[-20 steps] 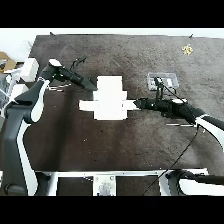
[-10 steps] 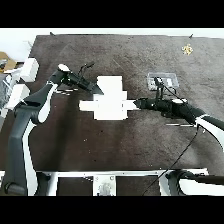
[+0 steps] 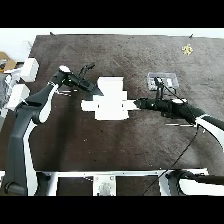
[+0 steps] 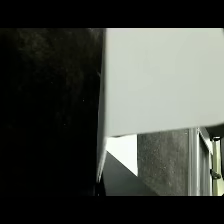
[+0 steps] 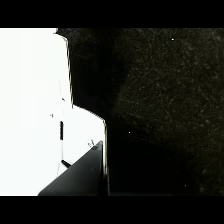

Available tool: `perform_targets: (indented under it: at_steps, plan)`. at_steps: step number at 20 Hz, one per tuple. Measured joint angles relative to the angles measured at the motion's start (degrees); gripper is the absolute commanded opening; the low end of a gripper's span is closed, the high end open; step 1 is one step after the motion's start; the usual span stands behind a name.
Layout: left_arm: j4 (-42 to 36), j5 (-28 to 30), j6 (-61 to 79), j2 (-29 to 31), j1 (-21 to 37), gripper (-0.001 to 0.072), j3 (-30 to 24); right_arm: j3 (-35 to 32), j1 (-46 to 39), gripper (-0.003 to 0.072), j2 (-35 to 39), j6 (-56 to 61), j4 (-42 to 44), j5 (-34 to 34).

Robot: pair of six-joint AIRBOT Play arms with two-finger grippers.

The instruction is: Fold the box and place the chain.

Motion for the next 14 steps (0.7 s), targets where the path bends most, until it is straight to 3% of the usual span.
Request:
perform_targets:
  at_steps: [2, 3, 14]
  plan:
    - [0.4, 0.2, 0.4, 0.0, 0.0, 0.0011, 0.0, 0.0, 0.0, 0.0415, 0.0, 0.0, 0.0, -0.3]
    - [0.5, 0.9, 1.3, 0.0, 0.0, 0.0011, 0.0, 0.0, 0.0, 0.0456, 0.1, 0.0, 0.0, -0.3]
    - [0.6, 4.6, 35.6, 4.7, 0.0, 0.001, 0.0, 0.0, -1.2, 0.0439, 3.7, -7.4, 0.2, 0.9]
